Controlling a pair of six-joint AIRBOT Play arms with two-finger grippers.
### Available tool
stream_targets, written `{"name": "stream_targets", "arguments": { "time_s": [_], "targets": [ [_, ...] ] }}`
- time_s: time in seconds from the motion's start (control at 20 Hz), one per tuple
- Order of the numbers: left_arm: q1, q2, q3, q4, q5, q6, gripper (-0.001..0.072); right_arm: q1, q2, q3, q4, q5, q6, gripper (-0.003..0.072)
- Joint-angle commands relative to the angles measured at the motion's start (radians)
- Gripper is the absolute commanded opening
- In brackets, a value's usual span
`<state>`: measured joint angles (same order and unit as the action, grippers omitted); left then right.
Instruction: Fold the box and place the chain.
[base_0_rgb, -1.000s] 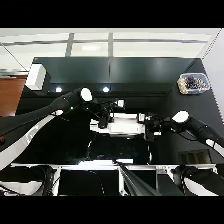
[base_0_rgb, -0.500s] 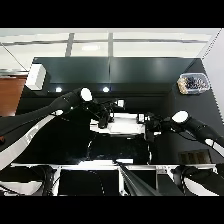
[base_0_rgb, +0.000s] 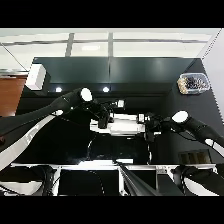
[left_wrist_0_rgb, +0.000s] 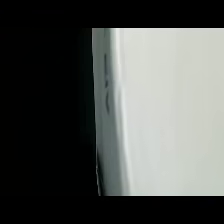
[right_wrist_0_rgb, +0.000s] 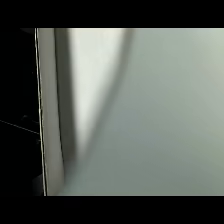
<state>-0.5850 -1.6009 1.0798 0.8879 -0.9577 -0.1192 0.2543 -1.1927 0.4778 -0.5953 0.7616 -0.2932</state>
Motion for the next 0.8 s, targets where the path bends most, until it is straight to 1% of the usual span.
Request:
{"name": "stream_targets", "arguments": {
  "time_s": [0.0, 0.05, 0.1, 0.25, 0.35, 0.4, 0.45, 0.5, 0.55, 0.6, 0.65, 0.75],
  "targets": [
    [0.007, 0.031, 0.002, 0.004, -0.016, -0.059, 0.0336, 0.000, 0.000, 0.000, -0.001, 0.001, 0.000, 0.0474],
    [0.013, 0.050, 0.005, 0.039, -0.036, -0.093, 0.0354, 0.000, 0.000, 0.000, -0.001, 0.001, 0.000, 0.0473],
    [0.021, 0.073, 0.011, 0.090, -0.066, -0.143, 0.0354, 0.000, 0.000, 0.000, -0.001, 0.001, 0.000, 0.0474],
    [0.050, 0.171, 0.013, 0.272, -0.158, -0.395, 0.0354, 0.003, 0.000, 0.000, 0.000, 0.001, 0.000, 0.0473],
    [0.073, 0.237, 0.013, 0.341, -0.224, -0.549, 0.0339, 0.022, 0.000, 0.000, 0.001, -0.001, 0.000, 0.0474],
    [0.084, 0.265, 0.013, 0.345, -0.262, -0.616, 0.0150, 0.037, 0.000, 0.000, 0.003, -0.005, 0.001, 0.0473],
    [0.093, 0.290, 0.012, 0.315, -0.321, -0.626, 0.0024, 0.049, -0.001, 0.000, 0.013, -0.009, 0.002, 0.0473],
    [0.095, 0.308, 0.003, 0.257, -0.378, -0.632, 0.0023, 0.053, 0.000, 0.000, 0.021, -0.013, 0.002, 0.0473],
    [0.092, 0.325, -0.018, 0.205, -0.404, -0.657, 0.0023, 0.053, -0.001, 0.000, 0.023, -0.015, 0.002, 0.0473],
    [0.087, 0.343, -0.055, 0.148, -0.399, -0.684, 0.0022, 0.053, -0.001, 0.000, 0.022, -0.019, 0.002, 0.0473],
    [0.079, 0.362, -0.098, 0.092, -0.373, -0.702, 0.0023, 0.053, 0.000, 0.000, 0.022, -0.024, 0.001, 0.0473],
    [0.069, 0.405, -0.202, -0.062, -0.256, -0.704, 0.0022, 0.053, 0.000, 0.000, 0.022, -0.026, 0.001, 0.0471]
  ]
}}
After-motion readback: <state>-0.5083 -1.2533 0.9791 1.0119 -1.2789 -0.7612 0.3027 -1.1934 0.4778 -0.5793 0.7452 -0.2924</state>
